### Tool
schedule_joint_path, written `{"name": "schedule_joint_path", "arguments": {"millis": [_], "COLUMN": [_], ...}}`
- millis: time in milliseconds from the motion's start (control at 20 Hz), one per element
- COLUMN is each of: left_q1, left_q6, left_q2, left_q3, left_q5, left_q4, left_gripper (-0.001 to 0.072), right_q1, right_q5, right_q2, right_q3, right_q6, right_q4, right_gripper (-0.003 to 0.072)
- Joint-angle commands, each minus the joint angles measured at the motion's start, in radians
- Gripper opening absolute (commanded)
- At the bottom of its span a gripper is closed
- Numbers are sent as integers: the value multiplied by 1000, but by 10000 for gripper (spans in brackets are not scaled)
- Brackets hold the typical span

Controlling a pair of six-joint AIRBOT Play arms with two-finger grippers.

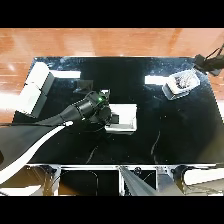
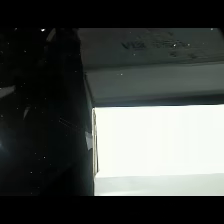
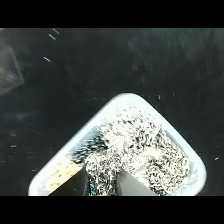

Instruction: Fold the box and place the chain.

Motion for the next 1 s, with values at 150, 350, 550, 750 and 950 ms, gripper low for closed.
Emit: {"name": "schedule_joint_path", "arguments": {"millis": [150,350,550,750,950], "left_q1": [-1,-1,-1,-1,-1], "left_q6": [0,0,0,1,1], "left_q2": [-1,-1,-1,-1,-1], "left_q3": [0,0,0,0,0], "left_q5": [0,1,0,2,-2], "left_q4": [0,0,1,0,0], "left_gripper": [18,18,18,18,18], "right_q1": [-6,-7,-7,0,70], "right_q5": [35,50,75,160,260], "right_q2": [230,346,477,629,763], "right_q3": [3,80,146,146,146], "right_q6": [-87,-106,-145,-201,-206], "right_q4": [-58,-48,-48,8,9], "right_gripper": [23,24,24,24,24]}}
